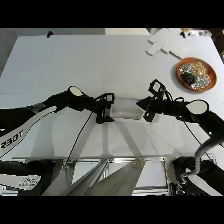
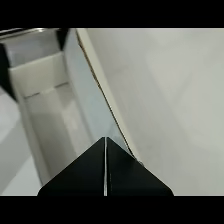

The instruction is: Fold the box and place the chain.

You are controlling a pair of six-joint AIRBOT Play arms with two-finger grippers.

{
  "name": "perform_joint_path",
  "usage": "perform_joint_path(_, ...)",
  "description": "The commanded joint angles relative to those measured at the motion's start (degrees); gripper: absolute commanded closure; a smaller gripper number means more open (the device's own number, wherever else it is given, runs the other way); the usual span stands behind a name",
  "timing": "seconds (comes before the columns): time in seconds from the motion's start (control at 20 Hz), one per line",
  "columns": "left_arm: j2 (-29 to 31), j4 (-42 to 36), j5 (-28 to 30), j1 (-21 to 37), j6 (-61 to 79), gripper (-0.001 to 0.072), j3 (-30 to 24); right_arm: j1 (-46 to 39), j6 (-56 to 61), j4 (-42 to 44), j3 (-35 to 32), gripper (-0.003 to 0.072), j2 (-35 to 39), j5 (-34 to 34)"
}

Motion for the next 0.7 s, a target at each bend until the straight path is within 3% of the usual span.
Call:
perform_joint_path(0.0,0.0,0.0,0.0,0.0,0.0,0.061,0.0,0.3,4.5,-0.3,0.1,0.0675,-4.2,-5.3)
perform_joint_path(0.65,0.0,0.0,0.0,0.0,0.0,0.061,0.0,0.3,5.4,-0.9,0.1,0.0674,-8.4,-3.4)
